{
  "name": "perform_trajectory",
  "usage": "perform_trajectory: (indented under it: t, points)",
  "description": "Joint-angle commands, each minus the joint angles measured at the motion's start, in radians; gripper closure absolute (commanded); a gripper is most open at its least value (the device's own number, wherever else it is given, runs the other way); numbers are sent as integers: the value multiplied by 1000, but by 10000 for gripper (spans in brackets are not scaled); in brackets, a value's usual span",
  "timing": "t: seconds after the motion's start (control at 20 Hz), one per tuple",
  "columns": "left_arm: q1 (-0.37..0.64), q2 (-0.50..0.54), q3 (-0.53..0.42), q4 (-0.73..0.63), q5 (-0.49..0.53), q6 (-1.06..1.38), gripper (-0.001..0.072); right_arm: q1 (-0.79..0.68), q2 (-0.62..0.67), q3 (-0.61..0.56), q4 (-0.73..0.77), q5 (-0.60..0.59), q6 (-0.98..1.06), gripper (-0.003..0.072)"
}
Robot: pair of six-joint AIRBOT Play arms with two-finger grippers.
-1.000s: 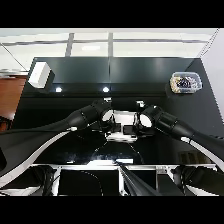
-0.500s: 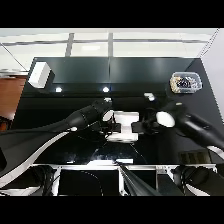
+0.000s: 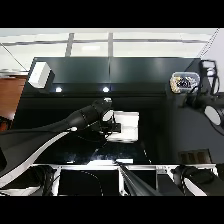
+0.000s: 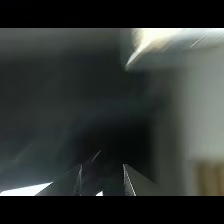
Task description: Fold the box and place the chain.
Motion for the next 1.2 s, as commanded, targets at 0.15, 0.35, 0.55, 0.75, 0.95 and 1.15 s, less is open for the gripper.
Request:
perform_trajectory:
  t: [0.15,0.35,0.55,0.75,0.95,1.15]
  points:
    - [1,1,1,1,0,0,683,-383,-378,124,35,-333,23,290]
    - [1,1,1,1,2,0,683,-494,-698,458,438,-166,-269,-23]
    - [1,1,1,1,0,0,683,-507,-907,717,472,-38,-317,-22]
    - [1,1,1,1,5,0,683,-508,-993,811,436,0,-333,-21]
    - [1,1,1,0,4,0,683,-509,-1031,812,408,6,-333,-18]
    - [1,1,1,0,4,0,683,-510,-1035,812,406,-11,-348,196]
